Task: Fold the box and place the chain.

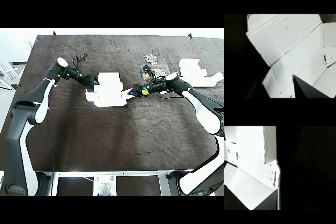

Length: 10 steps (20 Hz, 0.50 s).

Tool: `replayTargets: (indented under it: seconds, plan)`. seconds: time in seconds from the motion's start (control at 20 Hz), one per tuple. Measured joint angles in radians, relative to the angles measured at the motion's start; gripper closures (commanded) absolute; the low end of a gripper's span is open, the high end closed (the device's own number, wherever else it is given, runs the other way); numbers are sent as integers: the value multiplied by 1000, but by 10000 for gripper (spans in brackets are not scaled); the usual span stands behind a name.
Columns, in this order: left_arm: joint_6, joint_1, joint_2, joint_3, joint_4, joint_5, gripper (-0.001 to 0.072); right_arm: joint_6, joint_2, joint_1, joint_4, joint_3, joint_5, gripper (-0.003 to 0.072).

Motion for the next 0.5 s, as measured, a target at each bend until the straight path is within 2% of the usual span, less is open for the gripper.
replayTargets:
  seconds: [0.5]
  plan:
    - [39,1,-36,-19,-138,-10,241,0,0,0,0,0,0,676]
